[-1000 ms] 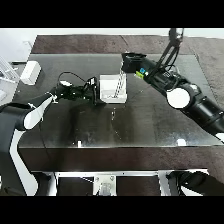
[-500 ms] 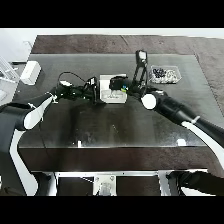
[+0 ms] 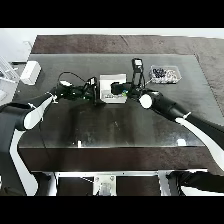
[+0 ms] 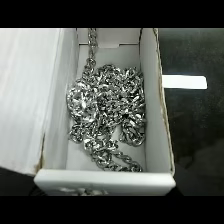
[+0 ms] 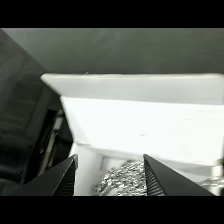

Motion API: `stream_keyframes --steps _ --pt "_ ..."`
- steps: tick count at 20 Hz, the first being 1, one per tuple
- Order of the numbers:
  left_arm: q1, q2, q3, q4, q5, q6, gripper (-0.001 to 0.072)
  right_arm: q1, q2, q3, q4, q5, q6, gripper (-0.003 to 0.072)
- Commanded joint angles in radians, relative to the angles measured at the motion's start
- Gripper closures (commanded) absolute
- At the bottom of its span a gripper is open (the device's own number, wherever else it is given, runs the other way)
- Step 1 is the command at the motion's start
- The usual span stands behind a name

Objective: Fold the box and place the chain.

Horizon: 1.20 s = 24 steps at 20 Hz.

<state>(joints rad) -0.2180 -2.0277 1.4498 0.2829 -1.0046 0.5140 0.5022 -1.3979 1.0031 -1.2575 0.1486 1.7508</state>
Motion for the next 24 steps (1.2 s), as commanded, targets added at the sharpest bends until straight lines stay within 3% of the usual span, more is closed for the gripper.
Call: stream_keyframes --steps 1,5,9,14,24 --pt "0.000 0.000 0.000 0.000 0.000 0.000 0.0174 -0.120 0.061 -0.049 -0.009 0.003 -0.005 0.0186" --pt "0.000 0.000 0.000 0.000 0.000 0.000 0.0174 -0.341 0.089 -0.140 -0.014 -0.007 -0.004 0.0187" --pt "0.000 0.000 0.000 0.000 0.001 0.000 0.0174 -0.449 0.013 -0.134 0.008 -0.091 -0.004 0.0186" --pt "0.000 0.000 0.000 0.000 0.001 0.000 0.0174 -0.454 -0.175 -0.029 0.008 -0.112 -0.005 0.0185" --pt "0.000 0.000 0.000 0.000 0.000 0.001 0.0174 -0.401 -0.316 0.135 0.053 -0.110 0.003 0.0190"
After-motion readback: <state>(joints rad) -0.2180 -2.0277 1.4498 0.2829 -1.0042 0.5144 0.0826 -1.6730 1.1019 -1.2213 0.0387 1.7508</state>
